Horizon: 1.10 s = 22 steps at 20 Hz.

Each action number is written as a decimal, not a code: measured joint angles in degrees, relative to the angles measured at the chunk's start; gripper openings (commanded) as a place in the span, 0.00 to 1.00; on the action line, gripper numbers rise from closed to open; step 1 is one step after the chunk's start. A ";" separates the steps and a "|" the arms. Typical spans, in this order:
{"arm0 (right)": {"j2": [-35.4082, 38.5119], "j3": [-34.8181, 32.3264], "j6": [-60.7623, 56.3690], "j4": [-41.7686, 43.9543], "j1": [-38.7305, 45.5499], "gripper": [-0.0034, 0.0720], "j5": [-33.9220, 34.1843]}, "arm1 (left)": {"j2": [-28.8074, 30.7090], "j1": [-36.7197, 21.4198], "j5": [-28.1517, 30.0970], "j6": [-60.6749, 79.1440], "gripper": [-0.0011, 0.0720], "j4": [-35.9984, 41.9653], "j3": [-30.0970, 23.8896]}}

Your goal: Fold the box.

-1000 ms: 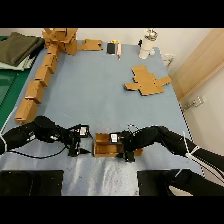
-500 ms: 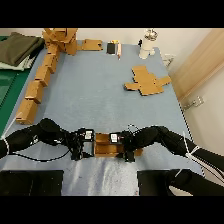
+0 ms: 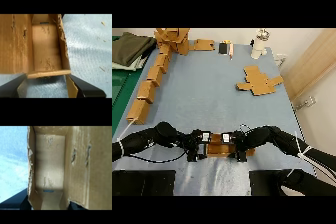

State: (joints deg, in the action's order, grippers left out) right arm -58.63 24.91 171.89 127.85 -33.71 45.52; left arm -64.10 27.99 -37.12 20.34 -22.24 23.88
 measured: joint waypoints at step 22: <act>0.00 0.00 0.00 0.02 0.00 0.73 0.00 | -0.13 3.89 4.46 -6.08 0.98 -0.74 0.15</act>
State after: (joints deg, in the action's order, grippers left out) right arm -58.63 24.91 171.89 127.87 -33.71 45.52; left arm -64.23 31.88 -32.67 14.26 -22.98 24.03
